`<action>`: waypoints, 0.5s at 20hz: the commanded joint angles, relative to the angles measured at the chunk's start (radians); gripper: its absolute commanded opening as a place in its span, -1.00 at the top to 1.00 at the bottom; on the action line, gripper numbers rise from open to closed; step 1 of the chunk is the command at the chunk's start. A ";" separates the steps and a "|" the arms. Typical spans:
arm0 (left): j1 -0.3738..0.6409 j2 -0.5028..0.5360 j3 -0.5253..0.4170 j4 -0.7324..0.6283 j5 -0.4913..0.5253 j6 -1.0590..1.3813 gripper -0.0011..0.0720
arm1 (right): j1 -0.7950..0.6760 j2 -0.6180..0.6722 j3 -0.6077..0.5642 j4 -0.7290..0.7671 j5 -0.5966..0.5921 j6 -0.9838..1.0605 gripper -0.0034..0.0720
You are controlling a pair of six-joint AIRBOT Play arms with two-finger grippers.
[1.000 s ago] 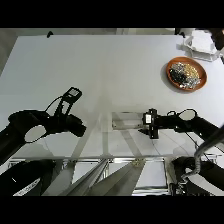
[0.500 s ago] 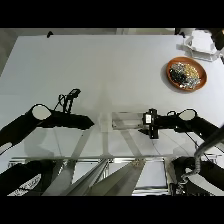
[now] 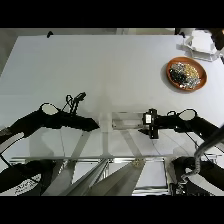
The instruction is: Fold the box and place the chain.
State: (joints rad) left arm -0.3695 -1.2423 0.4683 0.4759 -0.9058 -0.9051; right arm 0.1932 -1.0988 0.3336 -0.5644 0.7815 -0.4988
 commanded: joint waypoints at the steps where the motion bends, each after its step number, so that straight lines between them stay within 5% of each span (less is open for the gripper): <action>1: -0.026 -0.008 -0.001 -0.023 0.013 0.026 0.96 | 0.001 0.000 0.000 0.000 0.000 0.000 0.31; 10: 0.010 -0.007 -0.001 0.068 0.019 -0.032 0.96 | 0.001 0.000 0.000 0.000 0.000 0.000 0.31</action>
State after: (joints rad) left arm -0.3786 -1.2503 0.4683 0.4934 -0.8848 -0.8974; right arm 0.1932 -1.0988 0.3336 -0.5644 0.7815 -0.4984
